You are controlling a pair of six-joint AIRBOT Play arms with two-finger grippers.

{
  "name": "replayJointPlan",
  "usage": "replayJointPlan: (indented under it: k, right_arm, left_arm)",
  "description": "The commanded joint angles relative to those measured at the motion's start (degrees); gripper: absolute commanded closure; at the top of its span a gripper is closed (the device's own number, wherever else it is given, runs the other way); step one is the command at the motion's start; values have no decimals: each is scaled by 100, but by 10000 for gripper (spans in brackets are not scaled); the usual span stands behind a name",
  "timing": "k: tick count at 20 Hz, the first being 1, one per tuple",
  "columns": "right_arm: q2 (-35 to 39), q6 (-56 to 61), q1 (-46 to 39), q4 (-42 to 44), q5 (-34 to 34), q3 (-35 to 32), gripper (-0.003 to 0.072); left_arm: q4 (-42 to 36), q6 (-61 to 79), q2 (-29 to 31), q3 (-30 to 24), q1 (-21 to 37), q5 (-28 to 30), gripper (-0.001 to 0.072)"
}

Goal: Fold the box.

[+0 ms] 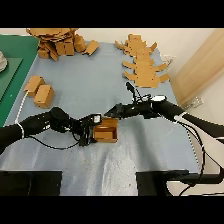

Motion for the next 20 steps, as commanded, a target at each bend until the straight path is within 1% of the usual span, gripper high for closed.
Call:
replayJointPlan:
  k: [1, 3, 5, 7, 9, 11, 12, 14, 15, 18, 20]
  right_arm:
    - [291, -953, 164, -120, 605, -256, 685]
    - [671, -1021, 459, -737, -26, -684, 685]
    - [1167, -1355, 673, -846, -691, -1067, 685]
    - [1825, -1460, 809, -1060, -1375, -1255, 684]
    - [2402, -1469, 1010, -1493, -2243, -1362, 683]
    - [2597, -1513, 1351, -1989, -3060, -1419, 683]
    - [2557, -1556, 1530, -2153, -3279, -1416, 682]
    - [2374, -1718, 1910, -2382, -3357, -1416, 681]
    - [2317, -1703, 2105, -2597, -3351, -1416, 664]
    - [2465, -1154, 2708, -3805, -3220, -1416, 662]
    - [2782, -494, 3073, -4986, -3303, -1416, 662]
  left_arm:
    - [2, 0, -4, 4, 2, 0, 375]
    - [0, 0, -4, 4, 2, 0, 375]
    - [0, 0, -4, 4, 2, -7, 375]
    - [0, 0, -4, 4, 2, -9, 375]
    - [0, 0, -4, 4, 2, -7, 375]
    - [0, 0, -4, 4, 2, -4, 375]
    - [0, 0, -4, 4, 2, -4, 375]
    - [0, 0, -4, 4, 2, -4, 375]
    - [0, 0, -4, 7, 2, 0, 375]
    - [0, 0, -4, 4, 2, 2, 375]
    - [0, 0, -4, 4, 2, 2, 375]
